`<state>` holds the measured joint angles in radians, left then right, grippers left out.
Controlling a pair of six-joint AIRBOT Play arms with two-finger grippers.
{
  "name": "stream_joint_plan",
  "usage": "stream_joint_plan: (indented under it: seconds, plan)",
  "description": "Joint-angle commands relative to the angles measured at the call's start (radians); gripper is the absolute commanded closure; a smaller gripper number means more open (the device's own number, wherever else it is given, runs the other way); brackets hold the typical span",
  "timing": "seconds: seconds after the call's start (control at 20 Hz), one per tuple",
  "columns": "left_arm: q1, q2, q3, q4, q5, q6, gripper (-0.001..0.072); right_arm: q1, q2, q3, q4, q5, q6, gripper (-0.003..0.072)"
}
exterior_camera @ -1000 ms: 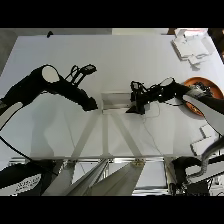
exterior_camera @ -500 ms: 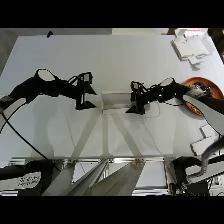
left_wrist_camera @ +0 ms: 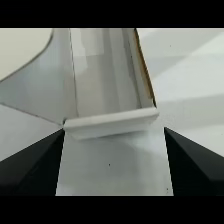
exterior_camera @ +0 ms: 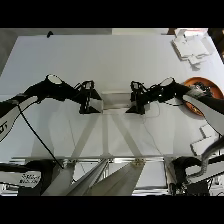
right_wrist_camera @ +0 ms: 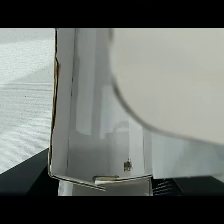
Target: Fold the box and place the chain.
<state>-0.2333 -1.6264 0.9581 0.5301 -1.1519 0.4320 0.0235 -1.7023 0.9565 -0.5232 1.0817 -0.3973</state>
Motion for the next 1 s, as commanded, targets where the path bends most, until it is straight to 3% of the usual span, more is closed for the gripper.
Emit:
stream_joint_plan:
  seconds: [0.0, 0.55, 0.85, 0.95]
  plan:
    - [-0.012, -0.008, 0.0, -0.035, 0.0, 0.012, 0.0007, 0.0, 0.0, 0.0, 0.0, 0.0, 0.0, 0.0242]
    - [-0.055, -0.012, -0.001, -0.051, 0.094, -0.081, 0.0011, 0.0, 0.0, 0.0, 0.0, 0.0, 0.0, 0.0242]
    - [-0.087, -0.066, -0.001, -0.051, 0.162, -0.1, 0.0035, 0.0, 0.0, 0.0, 0.0, 0.0, 0.0, 0.0242]
    - [-0.092, -0.068, 0.0, -0.063, 0.188, -0.121, 0.0103, 0.0, 0.0, 0.0, 0.0, 0.0, 0.0, 0.0242]
